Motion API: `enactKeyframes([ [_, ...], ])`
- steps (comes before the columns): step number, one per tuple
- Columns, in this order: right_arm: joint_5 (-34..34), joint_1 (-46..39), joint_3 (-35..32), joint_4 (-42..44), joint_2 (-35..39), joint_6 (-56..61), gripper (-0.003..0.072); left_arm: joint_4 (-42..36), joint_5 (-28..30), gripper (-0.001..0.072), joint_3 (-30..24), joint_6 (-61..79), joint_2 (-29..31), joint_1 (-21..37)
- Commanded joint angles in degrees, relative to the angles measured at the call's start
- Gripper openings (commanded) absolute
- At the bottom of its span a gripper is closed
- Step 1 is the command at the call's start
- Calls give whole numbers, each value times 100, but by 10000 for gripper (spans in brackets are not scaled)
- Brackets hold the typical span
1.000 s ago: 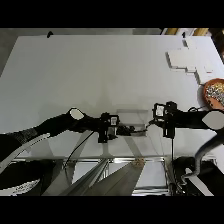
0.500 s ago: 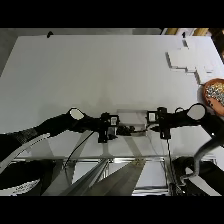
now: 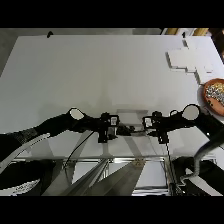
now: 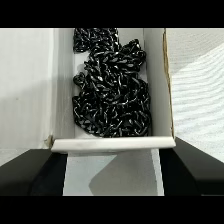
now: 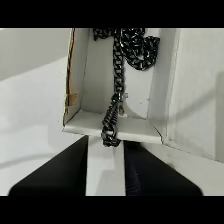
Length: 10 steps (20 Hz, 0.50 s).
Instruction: Fold the box and place the chain.
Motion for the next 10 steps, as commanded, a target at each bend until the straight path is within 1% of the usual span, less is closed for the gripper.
enactKeyframes([
  [1,90,17,-4,11,146,350,147,0,0,331,0,2,4,0],
  [2,90,17,-4,11,195,428,126,0,0,331,0,2,4,0],
  [3,125,17,-4,9,254,431,53,0,0,331,0,2,4,0],
  [4,162,17,-4,7,308,431,19,0,0,331,0,2,4,0],
  [6,168,15,-4,-52,492,647,17,0,0,331,0,2,4,0],
  [9,149,17,-4,-391,940,1386,17,0,0,331,0,2,4,0],
  [10,271,17,-4,-391,1145,1812,17,0,0,331,0,2,4,0],
])
